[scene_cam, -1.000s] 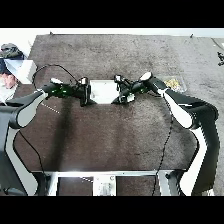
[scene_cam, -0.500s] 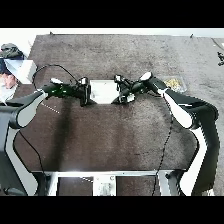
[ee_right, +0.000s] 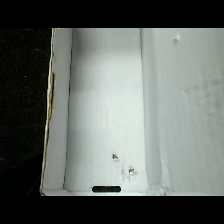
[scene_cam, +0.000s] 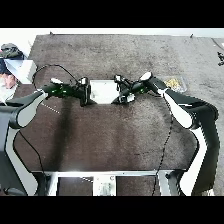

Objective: Fold the box and place the chain.

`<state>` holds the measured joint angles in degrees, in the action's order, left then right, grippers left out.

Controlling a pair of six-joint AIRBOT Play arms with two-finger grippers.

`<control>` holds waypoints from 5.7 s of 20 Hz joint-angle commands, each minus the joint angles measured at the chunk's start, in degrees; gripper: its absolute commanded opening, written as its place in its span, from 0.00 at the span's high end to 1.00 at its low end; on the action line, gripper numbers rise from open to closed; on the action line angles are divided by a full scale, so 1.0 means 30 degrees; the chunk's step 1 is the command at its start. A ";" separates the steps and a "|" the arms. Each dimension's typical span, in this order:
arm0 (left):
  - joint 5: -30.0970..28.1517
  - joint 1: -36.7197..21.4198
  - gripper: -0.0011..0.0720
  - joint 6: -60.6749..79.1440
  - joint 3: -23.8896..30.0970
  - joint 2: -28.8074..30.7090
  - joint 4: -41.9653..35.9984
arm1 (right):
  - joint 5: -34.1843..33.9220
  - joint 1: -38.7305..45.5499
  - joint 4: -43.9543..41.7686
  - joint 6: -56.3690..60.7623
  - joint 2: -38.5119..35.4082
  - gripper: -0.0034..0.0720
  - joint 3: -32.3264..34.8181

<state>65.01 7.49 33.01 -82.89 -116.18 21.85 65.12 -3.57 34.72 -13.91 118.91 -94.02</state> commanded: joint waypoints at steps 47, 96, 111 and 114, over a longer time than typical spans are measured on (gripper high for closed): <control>0.0044 -0.0015 0.71 -0.0015 0.0000 0.0022 0.0066 | -0.3672 0.0539 -0.3497 0.0590 -0.1712 0.97 0.0044; 0.0022 -0.0015 0.70 0.0000 0.0000 0.0022 0.0044 | -0.0306 -0.0306 0.3184 0.2484 -0.2244 0.59 0.0044; 0.0029 -0.0015 0.71 0.0000 0.0000 0.0022 0.0044 | -0.0386 -0.0590 0.2076 0.1989 -0.1865 0.52 0.0044; 0.0029 -0.0015 0.71 0.0000 0.0000 0.0022 0.0044 | -0.0860 -0.0583 0.2375 0.2004 -0.1851 0.23 0.0044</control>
<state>65.12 7.42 33.10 -82.91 -116.11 22.02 63.61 -5.19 41.17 -7.75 113.32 -93.89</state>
